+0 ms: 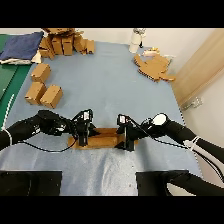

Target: Fold the box.

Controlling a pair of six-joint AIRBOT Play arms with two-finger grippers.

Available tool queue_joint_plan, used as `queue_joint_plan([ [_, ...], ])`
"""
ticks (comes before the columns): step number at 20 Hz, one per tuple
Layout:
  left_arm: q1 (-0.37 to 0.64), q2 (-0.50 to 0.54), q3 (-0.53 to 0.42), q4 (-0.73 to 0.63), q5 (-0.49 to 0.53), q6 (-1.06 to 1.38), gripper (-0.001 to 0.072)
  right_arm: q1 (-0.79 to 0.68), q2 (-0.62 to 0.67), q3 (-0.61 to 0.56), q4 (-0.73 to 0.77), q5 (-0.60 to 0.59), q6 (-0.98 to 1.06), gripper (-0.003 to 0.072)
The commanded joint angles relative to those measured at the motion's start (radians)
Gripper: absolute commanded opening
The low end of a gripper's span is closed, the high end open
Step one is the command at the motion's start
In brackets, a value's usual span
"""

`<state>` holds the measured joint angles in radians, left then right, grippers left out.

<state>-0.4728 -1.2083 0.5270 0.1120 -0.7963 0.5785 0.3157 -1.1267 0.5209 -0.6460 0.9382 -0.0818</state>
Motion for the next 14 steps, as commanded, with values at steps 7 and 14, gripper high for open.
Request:
queue_joint_plan([
  [7,0.0,0.0,0.001,0.0,0.001,0.0,0.0012,0.002,0.0,0.001,-0.006,-0.002,-0.054,0.072],
  [14,0.0,0.0,0.001,0.0,0.0,0.0,0.0012,0.002,0.0,0.001,-0.01,-0.042,-0.053,0.072],
])
